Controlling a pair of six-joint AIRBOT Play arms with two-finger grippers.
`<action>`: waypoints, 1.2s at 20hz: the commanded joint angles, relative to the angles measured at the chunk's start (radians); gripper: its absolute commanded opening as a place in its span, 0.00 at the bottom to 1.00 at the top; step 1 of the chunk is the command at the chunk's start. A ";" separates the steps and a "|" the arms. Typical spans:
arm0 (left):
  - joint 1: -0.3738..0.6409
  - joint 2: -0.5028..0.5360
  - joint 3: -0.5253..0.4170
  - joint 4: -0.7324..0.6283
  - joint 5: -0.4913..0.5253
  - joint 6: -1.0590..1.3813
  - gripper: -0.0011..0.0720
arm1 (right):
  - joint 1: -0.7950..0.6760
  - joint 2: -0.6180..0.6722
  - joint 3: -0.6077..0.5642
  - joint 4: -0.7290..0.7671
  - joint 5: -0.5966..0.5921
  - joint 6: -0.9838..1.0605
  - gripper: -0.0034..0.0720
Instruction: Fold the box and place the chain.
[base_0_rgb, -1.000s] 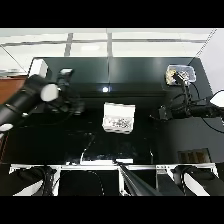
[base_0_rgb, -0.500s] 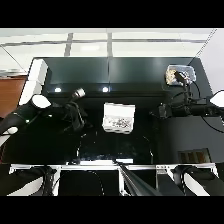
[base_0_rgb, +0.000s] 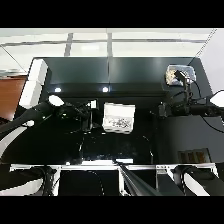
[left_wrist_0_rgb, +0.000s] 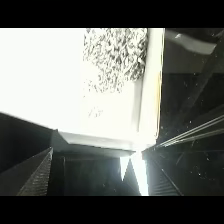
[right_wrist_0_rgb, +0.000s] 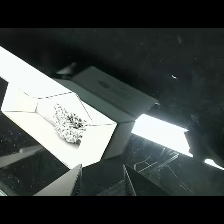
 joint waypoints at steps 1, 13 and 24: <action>-0.013 -0.027 0.021 -0.034 -0.014 0.044 0.98 | 0.001 0.001 0.001 0.001 -0.001 0.000 0.45; -0.061 -0.037 0.027 0.002 -0.009 0.031 0.98 | 0.001 0.001 0.001 0.000 -0.005 0.000 0.45; -0.105 -0.037 0.028 -0.043 0.064 0.019 0.82 | 0.226 -0.052 -0.039 0.024 -0.521 0.046 0.63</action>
